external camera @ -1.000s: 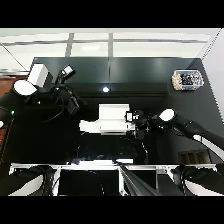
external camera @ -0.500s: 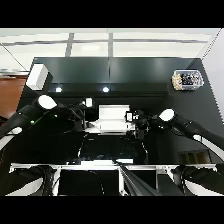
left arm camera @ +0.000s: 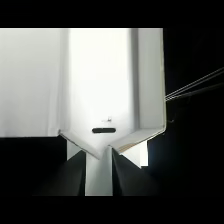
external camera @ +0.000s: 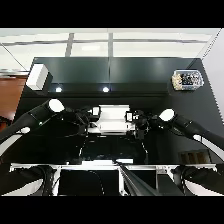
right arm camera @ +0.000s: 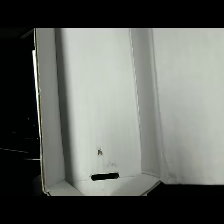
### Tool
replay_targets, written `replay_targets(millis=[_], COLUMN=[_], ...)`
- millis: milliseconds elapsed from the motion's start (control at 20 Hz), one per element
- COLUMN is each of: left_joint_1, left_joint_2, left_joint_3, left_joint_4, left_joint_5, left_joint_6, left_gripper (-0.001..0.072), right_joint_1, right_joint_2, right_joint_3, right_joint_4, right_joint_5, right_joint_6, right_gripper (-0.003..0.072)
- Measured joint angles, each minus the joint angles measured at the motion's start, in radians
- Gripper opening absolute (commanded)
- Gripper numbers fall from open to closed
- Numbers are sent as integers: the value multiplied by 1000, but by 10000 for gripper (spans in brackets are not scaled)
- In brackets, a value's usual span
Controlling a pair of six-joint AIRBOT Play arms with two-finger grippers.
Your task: Fold the box and place the chain.
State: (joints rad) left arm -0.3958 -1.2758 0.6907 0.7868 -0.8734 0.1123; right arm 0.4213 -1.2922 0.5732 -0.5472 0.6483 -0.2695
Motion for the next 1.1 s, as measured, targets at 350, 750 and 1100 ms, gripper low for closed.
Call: replay_targets(millis=[350,750,1100], left_joint_1=[-8,-39,-45], left_joint_2=[-45,-83,-85], left_joint_3=[0,0,3], left_joint_4=[-112,-187,-171], left_joint_5=[-17,-10,-28], left_joint_6=[-14,-10,-14], left_gripper=[160,391,27], right_joint_1=[0,0,0], right_joint_2=[0,0,0], right_joint_3=[0,0,0], right_joint_4=[0,1,3], right_joint_5=[0,0,-2], right_joint_6=[0,-1,0], right_gripper=[125,125,125])
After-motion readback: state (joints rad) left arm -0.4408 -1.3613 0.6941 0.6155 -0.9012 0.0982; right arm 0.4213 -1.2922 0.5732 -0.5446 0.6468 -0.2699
